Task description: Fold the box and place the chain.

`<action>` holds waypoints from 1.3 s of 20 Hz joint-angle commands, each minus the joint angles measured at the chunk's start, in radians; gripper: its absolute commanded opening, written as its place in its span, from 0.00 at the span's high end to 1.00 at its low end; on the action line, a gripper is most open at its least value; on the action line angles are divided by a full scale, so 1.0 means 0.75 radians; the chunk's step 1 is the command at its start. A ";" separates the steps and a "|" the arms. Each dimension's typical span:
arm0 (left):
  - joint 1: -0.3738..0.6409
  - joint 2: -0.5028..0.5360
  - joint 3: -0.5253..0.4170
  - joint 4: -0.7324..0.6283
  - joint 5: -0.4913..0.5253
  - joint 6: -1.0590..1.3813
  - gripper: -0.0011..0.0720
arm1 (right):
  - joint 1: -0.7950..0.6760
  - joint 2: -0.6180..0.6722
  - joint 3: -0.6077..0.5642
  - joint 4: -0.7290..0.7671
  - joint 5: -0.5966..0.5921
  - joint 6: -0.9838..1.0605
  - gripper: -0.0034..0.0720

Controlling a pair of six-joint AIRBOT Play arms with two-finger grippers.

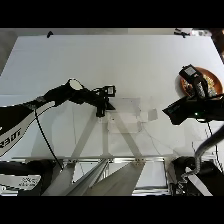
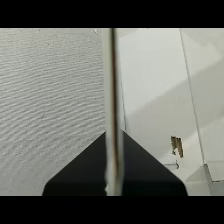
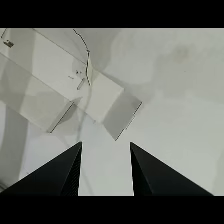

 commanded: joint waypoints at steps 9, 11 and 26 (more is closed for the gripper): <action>-0.001 -0.001 -0.001 0.005 -0.002 0.000 0.97 | 0.012 0.009 -0.006 0.325 0.176 -0.460 0.95; -0.001 -0.001 -0.001 0.005 -0.002 0.000 0.97 | 0.077 0.041 -0.067 0.323 0.030 -0.561 0.95; -0.001 -0.001 -0.001 0.005 -0.002 0.000 0.97 | 0.549 -0.106 -0.552 -0.067 -0.548 -0.781 0.00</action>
